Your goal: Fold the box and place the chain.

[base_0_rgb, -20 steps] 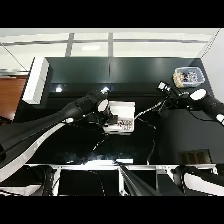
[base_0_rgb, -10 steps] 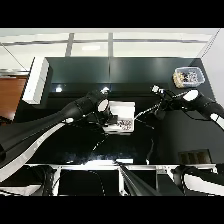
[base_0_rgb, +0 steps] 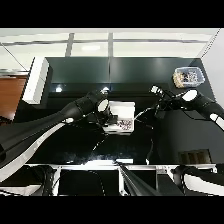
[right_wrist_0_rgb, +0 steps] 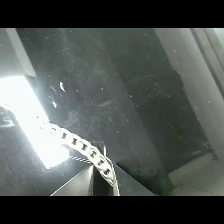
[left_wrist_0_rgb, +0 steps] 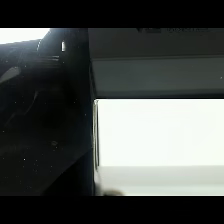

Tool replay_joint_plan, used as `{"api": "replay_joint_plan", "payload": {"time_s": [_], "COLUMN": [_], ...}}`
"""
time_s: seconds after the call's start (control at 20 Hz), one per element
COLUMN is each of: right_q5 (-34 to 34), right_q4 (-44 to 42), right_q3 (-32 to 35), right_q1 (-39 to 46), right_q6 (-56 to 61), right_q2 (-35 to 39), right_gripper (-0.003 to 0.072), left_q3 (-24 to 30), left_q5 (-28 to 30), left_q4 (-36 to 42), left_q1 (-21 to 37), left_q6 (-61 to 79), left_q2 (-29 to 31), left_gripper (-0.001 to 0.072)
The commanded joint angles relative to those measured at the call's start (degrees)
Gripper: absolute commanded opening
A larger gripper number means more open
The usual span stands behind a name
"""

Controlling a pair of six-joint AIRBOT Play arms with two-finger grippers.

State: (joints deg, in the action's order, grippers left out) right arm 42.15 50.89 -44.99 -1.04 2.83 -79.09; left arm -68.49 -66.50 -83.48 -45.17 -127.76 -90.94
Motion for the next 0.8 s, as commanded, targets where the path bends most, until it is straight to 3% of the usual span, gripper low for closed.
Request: {"api": "replay_joint_plan", "payload": {"time_s": [0.0,0.05,0.35,0.65,0.75], "right_q5": [-0.8,-0.7,0.2,1.7,6.4], "right_q4": [-1.2,-1.1,-1.1,3.5,4.4], "right_q3": [-0.1,-0.1,-0.1,-1.0,-2.4], "right_q1": [0.0,0.0,0.0,0.0,0.0], "right_q6": [0.0,0.0,1.3,13.7,18.7], "right_q2": [0.9,1.0,1.8,7.3,10.6], "right_gripper": [0.0083,0.0009,0.0009,0.0009,0.0009], "left_q3": [0.0,0.0,0.0,0.0,0.0], "left_q5": [0.0,0.0,0.0,0.0,0.0], "left_q4": [0.0,0.0,0.0,0.0,0.0], "left_q1": [0.0,0.0,0.0,0.0,0.0], "left_q6": [0.0,0.0,0.0,0.0,0.0], "left_q2": [0.0,0.0,0.0,0.0,0.0], "left_gripper": [0.0030,0.0031,0.0030,0.0030,0.0030]}}
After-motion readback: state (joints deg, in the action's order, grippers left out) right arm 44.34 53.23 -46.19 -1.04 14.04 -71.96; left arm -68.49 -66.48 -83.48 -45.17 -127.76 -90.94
